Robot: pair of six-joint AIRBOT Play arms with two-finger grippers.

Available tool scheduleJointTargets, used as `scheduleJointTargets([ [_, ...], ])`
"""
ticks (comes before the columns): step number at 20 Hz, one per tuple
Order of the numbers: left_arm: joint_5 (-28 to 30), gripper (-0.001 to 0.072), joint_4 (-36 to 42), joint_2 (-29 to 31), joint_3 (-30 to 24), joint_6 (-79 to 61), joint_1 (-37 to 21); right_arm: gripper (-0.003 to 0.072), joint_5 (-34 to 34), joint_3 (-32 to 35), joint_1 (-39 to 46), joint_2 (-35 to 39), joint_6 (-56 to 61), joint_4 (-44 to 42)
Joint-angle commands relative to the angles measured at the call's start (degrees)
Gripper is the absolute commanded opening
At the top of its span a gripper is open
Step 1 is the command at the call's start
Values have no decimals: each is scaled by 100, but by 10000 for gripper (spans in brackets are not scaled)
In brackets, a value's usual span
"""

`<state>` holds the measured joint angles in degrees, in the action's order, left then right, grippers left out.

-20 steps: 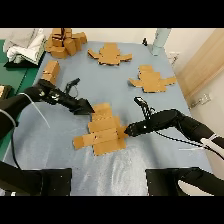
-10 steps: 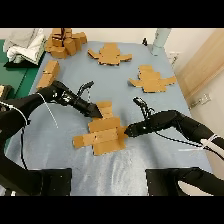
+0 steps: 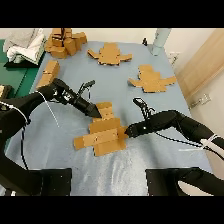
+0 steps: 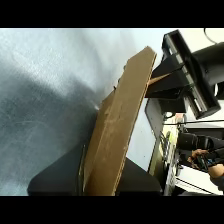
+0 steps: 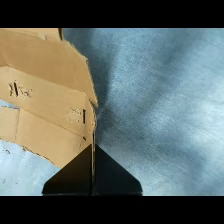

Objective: Fold the box.

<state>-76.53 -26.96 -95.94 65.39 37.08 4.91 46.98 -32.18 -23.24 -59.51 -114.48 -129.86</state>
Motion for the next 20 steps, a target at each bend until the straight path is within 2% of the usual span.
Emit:
scheduleJointTargets([
  [1, -61, 167, -262, -2, 26, -22, 0, 2, -2, 2, 0, -11, 0, 22],
  [7, -258, 164, -262, -2, 28, -46, 7, 2, -4, 2, 0, -13, 0, 44],
  [8, -251, 15, -262, -2, 28, -59, 11, 2, -4, 2, 0, -13, 0, 44],
  [11, -260, 12, -214, -2, 26, -111, 13, 16, -7, 2, 2, -13, 0, 74],
  [13, -57, 13, -83, -2, 31, -111, 13, 25, -94, -7, 4, -9, 24, 210],
  [14, 90, 12, -66, -2, 70, -149, 15, 224, -129, -50, 44, -7, 208, 409],
  [15, 153, 11, -66, 0, 129, -356, 31, 466, -122, -149, 142, -7, 533, 654],
  [16, 168, 9, -50, 26, 186, -632, 74, 536, -90, -310, 299, -7, 977, 999],
  [19, 629, 7, -94, 289, 197, -1126, 363, 534, 111, -957, 833, 0, 1945, 1937],
  [20, 828, 7, -162, 402, 197, -1252, 511, 497, 179, -1193, 1012, 0, 2103, 2024],
])
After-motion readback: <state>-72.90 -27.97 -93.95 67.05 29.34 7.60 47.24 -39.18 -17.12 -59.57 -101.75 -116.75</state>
